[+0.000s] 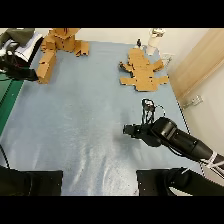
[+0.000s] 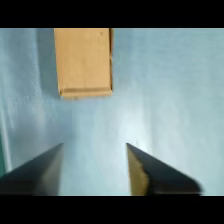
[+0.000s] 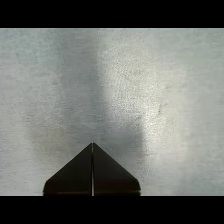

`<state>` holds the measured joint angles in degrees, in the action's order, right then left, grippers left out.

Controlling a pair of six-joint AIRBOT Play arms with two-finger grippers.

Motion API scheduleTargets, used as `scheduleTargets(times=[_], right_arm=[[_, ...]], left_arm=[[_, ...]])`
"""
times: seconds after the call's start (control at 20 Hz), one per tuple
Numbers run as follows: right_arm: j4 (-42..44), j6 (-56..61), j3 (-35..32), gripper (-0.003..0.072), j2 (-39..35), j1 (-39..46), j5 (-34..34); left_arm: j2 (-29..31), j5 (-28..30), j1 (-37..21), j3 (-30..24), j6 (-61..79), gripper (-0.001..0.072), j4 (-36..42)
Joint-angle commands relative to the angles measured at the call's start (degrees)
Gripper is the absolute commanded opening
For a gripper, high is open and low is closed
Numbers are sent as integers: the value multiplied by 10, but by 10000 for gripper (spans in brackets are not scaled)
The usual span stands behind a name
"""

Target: Fold the box.

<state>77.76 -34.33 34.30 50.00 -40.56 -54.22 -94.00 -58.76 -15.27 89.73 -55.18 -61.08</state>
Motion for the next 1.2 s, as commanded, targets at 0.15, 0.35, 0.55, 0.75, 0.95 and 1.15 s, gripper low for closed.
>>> scheduleTargets(times=[0.15, 0.35, 0.55, 0.75, 0.95, 1.15], right_arm=[[108, -228, 137, 1, 101, 106, -26], [122, -295, 265, 1, 218, 108, -83], [174, -344, 315, 1, 296, 108, -93], [177, -353, 315, 1, 311, 108, -94], [182, -352, 315, 1, 308, 108, -134], [181, -352, 315, 1, 308, 109, -134]], left_arm=[[117, -216, 47, -40, -33, 12, 26], [221, -143, 154, -185, -78, 12, 31], [283, -69, 264, -325, -123, 12, 37], [287, -32, 327, -365, -153, 13, 36], [287, -31, 331, -365, -154, 14, 37], [287, -31, 331, -365, -153, 14, 37]])
